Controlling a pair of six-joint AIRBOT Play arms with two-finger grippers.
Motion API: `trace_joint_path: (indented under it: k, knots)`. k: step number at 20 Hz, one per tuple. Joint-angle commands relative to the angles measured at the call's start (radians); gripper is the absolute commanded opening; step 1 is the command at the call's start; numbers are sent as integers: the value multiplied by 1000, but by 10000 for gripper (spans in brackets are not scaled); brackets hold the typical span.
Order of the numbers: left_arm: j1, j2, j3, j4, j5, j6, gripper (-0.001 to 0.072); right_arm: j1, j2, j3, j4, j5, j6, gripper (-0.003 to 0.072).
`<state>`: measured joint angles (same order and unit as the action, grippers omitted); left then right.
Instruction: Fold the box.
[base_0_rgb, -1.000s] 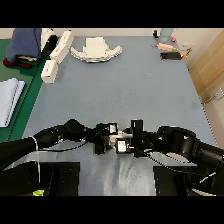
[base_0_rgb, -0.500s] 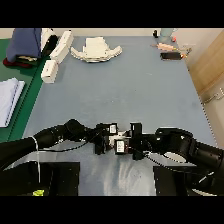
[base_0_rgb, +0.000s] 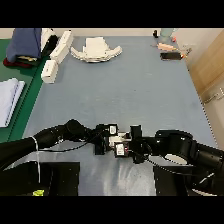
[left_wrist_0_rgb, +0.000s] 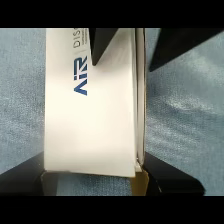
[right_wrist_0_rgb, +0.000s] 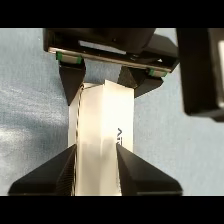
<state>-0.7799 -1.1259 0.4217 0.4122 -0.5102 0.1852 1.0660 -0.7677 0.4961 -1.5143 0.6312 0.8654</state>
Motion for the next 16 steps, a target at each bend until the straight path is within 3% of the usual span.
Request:
trace_joint_path:
  k: [1,6,7,8,11,16]
  knots:
    - [0,0,1,0,4,-2,515,-1,68,2,4,8,75,440]
    - [0,0,1,0,4,-2,515,-1,175,1,4,61,371,410]
    - [0,0,1,0,4,-2,515,-1,177,0,-3,76,499,169]
    - [0,0,1,0,4,-2,515,-2,177,-8,-22,68,603,1]
    - [0,0,1,0,4,-2,515,-19,178,-74,-57,-67,874,1]
    - [0,0,1,-1,4,-2,515,-19,215,-270,-56,-492,1233,-1]
